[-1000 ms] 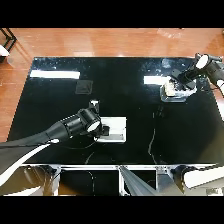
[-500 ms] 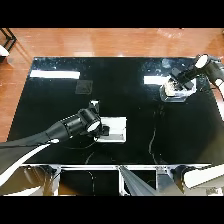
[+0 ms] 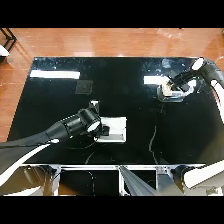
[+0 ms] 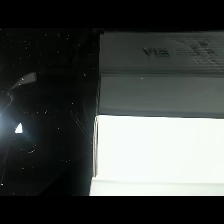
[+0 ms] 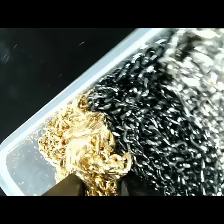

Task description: Fold the box and place the chain.

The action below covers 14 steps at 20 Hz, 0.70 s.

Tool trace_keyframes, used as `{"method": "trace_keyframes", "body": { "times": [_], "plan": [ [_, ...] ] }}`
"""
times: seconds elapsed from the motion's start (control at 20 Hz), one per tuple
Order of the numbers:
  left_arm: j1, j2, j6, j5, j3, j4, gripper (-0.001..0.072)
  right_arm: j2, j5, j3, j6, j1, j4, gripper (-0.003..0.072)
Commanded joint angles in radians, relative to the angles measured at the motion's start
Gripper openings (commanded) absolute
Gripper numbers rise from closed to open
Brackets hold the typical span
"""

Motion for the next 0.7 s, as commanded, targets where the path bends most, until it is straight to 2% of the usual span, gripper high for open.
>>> {"method": "trace_keyframes", "body": {
  "times": [0.0,0.25,0.65],
  "plan": [
    [0.0,0.0,0.0,0.0,0.0,0.0,0.0025,0.0,0.025,0.025,-0.078,-0.003,0.011,0.0024],
    [0.0,0.0,0.0,0.003,0.0,0.001,0.0024,0.073,0.084,0.089,-0.186,-0.04,0.011,0.0022],
    [0.0,0.0,0.0,0.005,0.0,0.001,0.0024,0.31,0.125,0.092,-0.409,-0.083,0.047,0.0022]
  ]
}}
